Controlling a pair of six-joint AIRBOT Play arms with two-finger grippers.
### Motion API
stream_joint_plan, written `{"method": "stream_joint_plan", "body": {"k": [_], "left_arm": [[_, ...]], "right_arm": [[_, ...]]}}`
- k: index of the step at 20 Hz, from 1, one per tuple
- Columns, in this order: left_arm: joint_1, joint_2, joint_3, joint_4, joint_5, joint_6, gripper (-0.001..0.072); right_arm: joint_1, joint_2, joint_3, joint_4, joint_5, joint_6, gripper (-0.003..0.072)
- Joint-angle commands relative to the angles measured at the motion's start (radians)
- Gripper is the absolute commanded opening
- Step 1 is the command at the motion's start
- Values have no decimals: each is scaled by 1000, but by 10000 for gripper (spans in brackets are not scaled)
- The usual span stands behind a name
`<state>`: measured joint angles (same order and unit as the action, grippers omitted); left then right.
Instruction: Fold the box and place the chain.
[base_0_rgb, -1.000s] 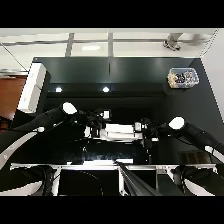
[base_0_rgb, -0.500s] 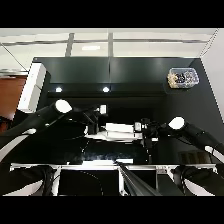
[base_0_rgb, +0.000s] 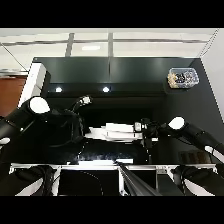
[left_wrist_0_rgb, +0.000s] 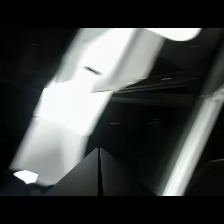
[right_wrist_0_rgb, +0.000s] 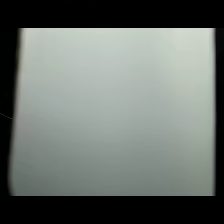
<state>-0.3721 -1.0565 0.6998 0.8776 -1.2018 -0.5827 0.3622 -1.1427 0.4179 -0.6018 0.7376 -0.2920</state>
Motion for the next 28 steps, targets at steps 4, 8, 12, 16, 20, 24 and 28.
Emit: {"method": "stream_joint_plan", "body": {"k": [4,8,12,16,20,24,28], "left_arm": [[-202,-2,-108,-402,330,46,28],[-327,-52,-108,-560,884,53,30],[-336,-166,-101,-488,878,61,30],[-337,-238,-79,-404,696,60,28],[-306,-193,-36,-269,748,55,28],[-172,3,-18,-126,624,55,30],[-24,83,-20,126,235,56,36]], "right_arm": [[1,0,-1,0,2,0,482],[1,0,-1,0,2,0,482],[1,0,0,0,2,0,482],[1,0,-1,0,2,0,482],[1,0,0,-1,2,0,482],[1,0,0,-1,2,0,482],[1,0,-1,0,2,0,482]]}}
